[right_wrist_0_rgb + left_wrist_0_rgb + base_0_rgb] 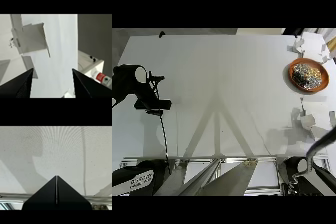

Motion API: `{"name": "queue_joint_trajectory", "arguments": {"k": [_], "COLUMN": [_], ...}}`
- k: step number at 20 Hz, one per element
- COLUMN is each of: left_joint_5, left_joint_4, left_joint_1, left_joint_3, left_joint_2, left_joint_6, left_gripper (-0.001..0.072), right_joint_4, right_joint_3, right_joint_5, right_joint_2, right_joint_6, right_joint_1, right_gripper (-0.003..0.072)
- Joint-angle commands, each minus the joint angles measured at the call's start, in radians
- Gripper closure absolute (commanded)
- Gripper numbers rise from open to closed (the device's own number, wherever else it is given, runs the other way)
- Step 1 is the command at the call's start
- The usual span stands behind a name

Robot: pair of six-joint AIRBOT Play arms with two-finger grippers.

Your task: Fold the box and place the chain.

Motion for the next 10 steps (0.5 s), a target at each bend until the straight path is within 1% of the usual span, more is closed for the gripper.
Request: {"name": "queue_joint_trajectory", "arguments": {"k": [1, 2, 4, 7, 9, 10], "left_joint_5": [0.000, 0.000, 0.000, 0.000, 0.000, 0.000], "left_joint_4": [0.000, 0.000, 0.000, 0.000, 0.000, 0.000], "left_joint_1": [0.001, 0.001, 0.001, 0.001, 0.001, 0.001], "left_joint_3": [0.000, 0.000, 0.000, 0.000, 0.000, 0.000], "left_joint_2": [0.001, 0.001, 0.001, 0.001, 0.001, 0.001], "left_joint_6": [0.000, 0.000, 0.000, 0.000, 0.000, 0.000], "left_gripper": [0.0696, 0.0696, 0.0696, 0.0696, 0.0696, 0.0696], "right_joint_4": [0.018, 0.043, 0.042, -0.047, -0.060, -0.061], "right_joint_3": [0.002, 0.002, 0.002, 0.002, 0.002, 0.002], "right_joint_5": [-0.051, -0.064, -0.086, -0.104, -0.123, -0.134], "right_joint_2": [-0.073, -0.095, -0.135, -0.204, -0.253, -0.278], "right_joint_6": [-0.001, -0.001, 0.006, 0.090, 0.098, 0.114], "right_joint_1": [-0.056, -0.061, -0.061, -0.066, -0.093, -0.110], "right_gripper": [0.0139, 0.0139, 0.0147, 0.0148, 0.0167, 0.0193]}}
